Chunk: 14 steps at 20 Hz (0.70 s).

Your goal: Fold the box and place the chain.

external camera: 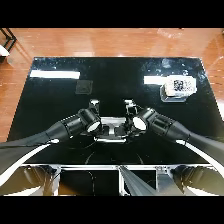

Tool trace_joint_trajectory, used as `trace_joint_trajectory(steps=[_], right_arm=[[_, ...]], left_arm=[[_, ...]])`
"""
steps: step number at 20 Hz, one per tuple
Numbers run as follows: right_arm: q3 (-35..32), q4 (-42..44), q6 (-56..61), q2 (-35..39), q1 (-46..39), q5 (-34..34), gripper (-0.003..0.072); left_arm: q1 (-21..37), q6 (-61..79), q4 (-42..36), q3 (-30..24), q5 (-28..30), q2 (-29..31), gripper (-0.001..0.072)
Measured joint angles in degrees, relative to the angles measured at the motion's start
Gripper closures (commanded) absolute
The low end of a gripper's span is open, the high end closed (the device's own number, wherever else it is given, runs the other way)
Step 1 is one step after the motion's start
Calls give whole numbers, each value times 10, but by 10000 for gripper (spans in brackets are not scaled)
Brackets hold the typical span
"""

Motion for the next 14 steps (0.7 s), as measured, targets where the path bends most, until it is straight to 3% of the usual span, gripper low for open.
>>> trace_joint_trajectory(steps=[1,14], right_arm=[[7,-3,6,-6,0,5,451],[43,-14,36,-56,0,34,451]], left_arm=[[0,0,0,0,0,0,685],[0,2,0,0,-1,0,685]])
